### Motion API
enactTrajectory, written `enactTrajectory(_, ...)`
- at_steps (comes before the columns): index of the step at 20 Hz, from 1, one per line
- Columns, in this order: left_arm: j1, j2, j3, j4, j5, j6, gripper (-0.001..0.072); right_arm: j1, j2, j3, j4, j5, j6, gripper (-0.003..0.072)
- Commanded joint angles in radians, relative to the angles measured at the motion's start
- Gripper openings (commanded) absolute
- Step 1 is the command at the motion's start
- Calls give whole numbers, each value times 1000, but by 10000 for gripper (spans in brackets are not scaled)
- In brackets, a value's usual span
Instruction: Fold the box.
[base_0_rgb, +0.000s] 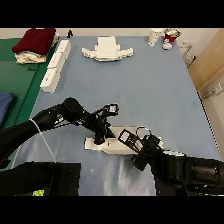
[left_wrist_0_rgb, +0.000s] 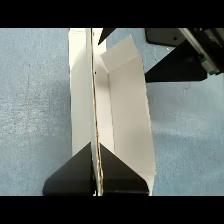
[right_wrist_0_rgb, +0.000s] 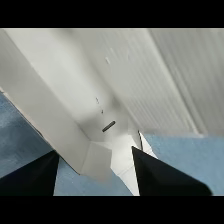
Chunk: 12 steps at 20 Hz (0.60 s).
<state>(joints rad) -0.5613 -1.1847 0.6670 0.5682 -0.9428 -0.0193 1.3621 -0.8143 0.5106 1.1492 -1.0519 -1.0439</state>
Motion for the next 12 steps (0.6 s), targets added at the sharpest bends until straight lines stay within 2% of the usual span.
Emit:
enactTrajectory(1, 0, 0, 0, 0, 0, 0, 13, -8, 64, 0, -4, -30, 5, 719)
enactTrajectory(4, 1, 0, 0, 0, 0, 0, 13, -75, 106, -30, 28, 8, -69, 720)
enactTrajectory(10, 1, 0, 0, 0, 0, 0, 13, -320, 137, -65, 253, 166, -526, 720)
enactTrajectory(12, 1, 0, 0, 0, 0, 0, 13, -420, 136, -66, 404, 176, -776, 720)
